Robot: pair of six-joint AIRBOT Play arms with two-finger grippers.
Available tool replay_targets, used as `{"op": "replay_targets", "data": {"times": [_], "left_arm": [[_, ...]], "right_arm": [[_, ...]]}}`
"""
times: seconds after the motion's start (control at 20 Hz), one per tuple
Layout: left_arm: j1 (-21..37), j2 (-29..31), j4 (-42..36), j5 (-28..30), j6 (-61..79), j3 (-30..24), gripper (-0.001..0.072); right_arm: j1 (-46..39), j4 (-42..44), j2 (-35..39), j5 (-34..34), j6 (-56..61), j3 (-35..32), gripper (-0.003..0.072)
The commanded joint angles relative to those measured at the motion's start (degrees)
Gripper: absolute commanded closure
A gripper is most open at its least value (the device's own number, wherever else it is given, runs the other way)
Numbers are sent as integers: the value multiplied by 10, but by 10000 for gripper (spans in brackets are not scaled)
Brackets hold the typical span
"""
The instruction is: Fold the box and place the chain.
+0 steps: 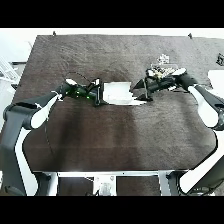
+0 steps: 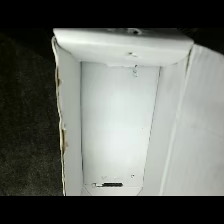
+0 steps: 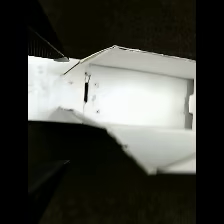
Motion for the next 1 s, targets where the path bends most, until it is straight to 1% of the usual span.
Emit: {"op": "replay_targets", "data": {"times": [0.0, 0.05, 0.1, 0.15, 0.25, 0.4, 0.45, 0.75, 0.9, 0.95], "left_arm": [[0, 0, 1, -2, 0, 0, 172], [0, 0, 1, -2, 0, 0, 172], [0, 0, 1, -2, 0, 0, 172], [0, 0, 1, -2, 0, 0, 172], [0, 0, 1, -2, 0, 0, 172], [0, 0, 1, -2, 0, 0, 172], [0, 0, 1, -2, 0, 0, 172], [0, 0, 1, -2, 0, 0, 172], [0, 0, 1, -2, 0, 0, 172], [0, 0, 1, -2, 0, 0, 172]], "right_arm": [[-17, 10, 44, 4, 19, 0, 128], [-17, 10, 58, 4, 40, 0, 426], [-15, 15, 68, 5, 80, 0, 657], [-10, 23, 73, 11, 127, 0, 675], [6, 36, 72, 32, 168, -5, 676], [45, 38, 69, 24, 183, -20, 676], [58, 37, 66, 11, 184, -21, 677], [98, 38, 58, -174, 228, -21, 677], [98, 38, 49, -242, 249, -21, 676], [98, 38, 42, -246, 254, -21, 676]]}}
